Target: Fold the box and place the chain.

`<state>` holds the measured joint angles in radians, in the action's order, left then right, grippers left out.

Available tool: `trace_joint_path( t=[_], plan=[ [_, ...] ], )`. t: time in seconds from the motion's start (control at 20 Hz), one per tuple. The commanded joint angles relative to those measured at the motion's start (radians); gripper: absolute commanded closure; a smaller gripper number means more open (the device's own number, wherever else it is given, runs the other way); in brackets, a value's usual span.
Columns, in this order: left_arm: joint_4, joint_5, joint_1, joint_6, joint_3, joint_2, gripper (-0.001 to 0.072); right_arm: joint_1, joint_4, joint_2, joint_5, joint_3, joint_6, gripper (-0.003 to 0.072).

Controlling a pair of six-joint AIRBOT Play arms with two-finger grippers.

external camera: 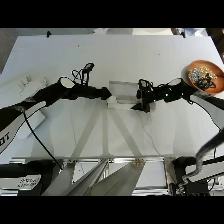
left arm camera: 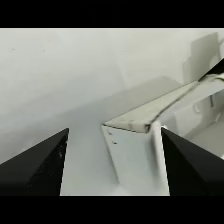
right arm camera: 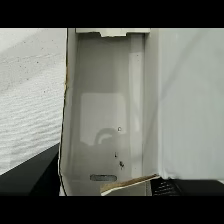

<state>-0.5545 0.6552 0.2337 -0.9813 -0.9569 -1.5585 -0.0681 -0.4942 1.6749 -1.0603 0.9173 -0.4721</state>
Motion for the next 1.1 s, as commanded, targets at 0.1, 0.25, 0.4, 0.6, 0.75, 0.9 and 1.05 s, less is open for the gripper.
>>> trace_joint_path(
  t=[0.1, 0.25, 0.4, 0.6, 0.75, 0.9, 1.05],
  plan=[
    [0.003, 0.045, 0.034, 0.025, -0.001, 0.023, 0.0060, 0.000, 0.001, 0.000, 0.001, 0.001, 0.000, 0.0226],
    [-0.011, 0.030, 0.068, 0.025, -0.003, 0.022, 0.0067, 0.000, 0.001, 0.000, 0.001, 0.001, 0.000, 0.0226],
    [-0.219, 0.023, 0.093, -0.174, -0.041, 0.018, 0.0079, 0.000, 0.001, 0.000, 0.001, 0.001, 0.000, 0.0226],
    [-0.584, 0.079, 0.153, -0.472, -0.168, -0.014, 0.0093, 0.000, 0.001, 0.000, 0.001, 0.001, 0.000, 0.0226],
    [-0.613, 0.155, 0.196, -0.533, -0.274, -0.085, 0.0095, 0.000, 0.001, 0.000, 0.001, 0.001, 0.000, 0.0226],
    [-0.698, 0.251, 0.217, -0.663, -0.362, -0.145, 0.0139, 0.000, 0.001, 0.000, 0.001, 0.001, 0.000, 0.0226],
    [-0.828, 0.386, 0.224, -0.757, -0.424, -0.169, 0.0139, 0.000, 0.001, 0.000, 0.001, 0.001, 0.000, 0.0226]
  ],
)
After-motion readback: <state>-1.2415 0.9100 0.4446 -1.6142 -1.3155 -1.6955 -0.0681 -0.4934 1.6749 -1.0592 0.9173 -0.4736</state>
